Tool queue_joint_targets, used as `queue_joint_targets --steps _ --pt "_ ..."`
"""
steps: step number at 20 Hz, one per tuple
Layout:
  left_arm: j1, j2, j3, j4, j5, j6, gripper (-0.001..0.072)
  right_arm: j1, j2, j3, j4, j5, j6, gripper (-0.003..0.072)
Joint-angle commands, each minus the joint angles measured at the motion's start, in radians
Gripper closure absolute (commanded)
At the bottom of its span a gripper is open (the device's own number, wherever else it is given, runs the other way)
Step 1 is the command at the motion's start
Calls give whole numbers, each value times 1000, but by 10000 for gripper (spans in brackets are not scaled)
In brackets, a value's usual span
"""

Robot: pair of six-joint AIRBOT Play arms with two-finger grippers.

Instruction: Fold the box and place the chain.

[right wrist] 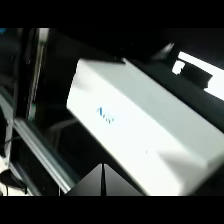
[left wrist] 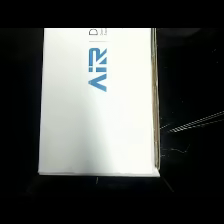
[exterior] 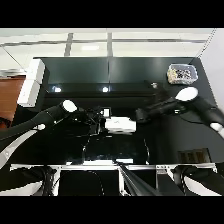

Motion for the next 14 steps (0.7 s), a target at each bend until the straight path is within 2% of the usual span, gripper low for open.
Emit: queue_joint_targets --steps 1,5,8,11,14 --pt "5 34 3 8 -2 -38 -6 -188 154 28 -95 169 45 675" --pt "6 111 51 188 -112 -277 -7 -359 293 28 -242 266 77 675" --pt "-9 133 134 188 -196 -404 -7 -398 319 27 -269 268 79 675" --pt "-78 88 246 166 -178 -453 -6 -398 319 14 -260 201 79 675" --pt "-158 -28 363 126 -149 -454 -6 -398 319 -3 -262 165 79 675"
